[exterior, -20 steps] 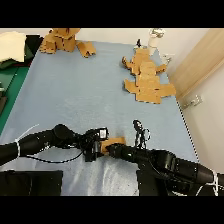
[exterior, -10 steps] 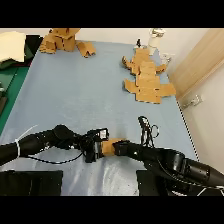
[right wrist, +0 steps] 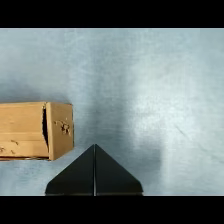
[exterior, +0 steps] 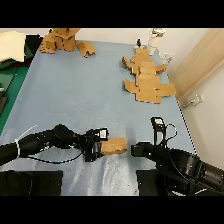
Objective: Fold the box.
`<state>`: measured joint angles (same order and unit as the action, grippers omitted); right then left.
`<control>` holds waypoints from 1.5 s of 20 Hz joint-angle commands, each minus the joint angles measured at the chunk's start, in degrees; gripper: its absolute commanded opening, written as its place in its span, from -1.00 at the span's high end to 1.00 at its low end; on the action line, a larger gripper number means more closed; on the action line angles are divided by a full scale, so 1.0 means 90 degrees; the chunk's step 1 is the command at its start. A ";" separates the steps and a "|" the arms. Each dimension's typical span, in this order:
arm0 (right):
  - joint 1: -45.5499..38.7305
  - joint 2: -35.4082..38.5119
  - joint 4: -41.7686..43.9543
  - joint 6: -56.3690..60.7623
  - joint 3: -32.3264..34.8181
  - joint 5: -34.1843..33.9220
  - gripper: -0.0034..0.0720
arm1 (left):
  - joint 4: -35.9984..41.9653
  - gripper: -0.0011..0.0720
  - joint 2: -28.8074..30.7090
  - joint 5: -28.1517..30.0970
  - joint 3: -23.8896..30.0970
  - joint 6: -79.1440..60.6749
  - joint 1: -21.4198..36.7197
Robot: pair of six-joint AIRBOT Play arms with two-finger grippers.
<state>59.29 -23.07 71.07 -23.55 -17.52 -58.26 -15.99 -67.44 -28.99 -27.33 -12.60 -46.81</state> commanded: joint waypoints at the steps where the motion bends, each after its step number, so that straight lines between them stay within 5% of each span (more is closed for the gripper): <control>1: -0.0002 0.0032 0.0019 0.0002 -0.0015 -0.0277 0.90 | -0.0010 -0.69 0.0000 0.0002 0.0002 0.0000 0.0005; 10: -0.0005 0.0032 -0.0136 0.0529 -0.0015 -0.0508 0.90 | -0.0007 -0.69 0.0000 0.0061 -0.0012 0.0002 0.0005; 16: -0.0005 0.0032 -0.0476 0.1120 -0.0015 -0.1804 0.90 | 0.0141 -0.69 0.0007 0.0061 -0.0036 0.0078 0.0007; 20: -0.0005 0.0032 -0.0355 0.1192 -0.0017 -0.2378 0.90 | 0.0027 -0.69 0.0087 0.0372 -0.0245 0.1479 0.0117; 24: -0.0005 0.0032 -0.0274 0.1192 -0.0017 -0.2244 0.90 | -0.0308 -0.69 0.0415 0.0729 -0.0291 0.2421 0.0857; 30: -0.0005 0.0017 -0.0432 0.1185 -0.0194 -0.2013 0.90 | -0.1260 -0.69 0.0546 0.0712 -0.0401 0.3517 0.2824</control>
<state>59.27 -22.92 68.27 -12.91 -18.55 -76.97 -23.05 -62.98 -23.00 -30.35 14.39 -28.62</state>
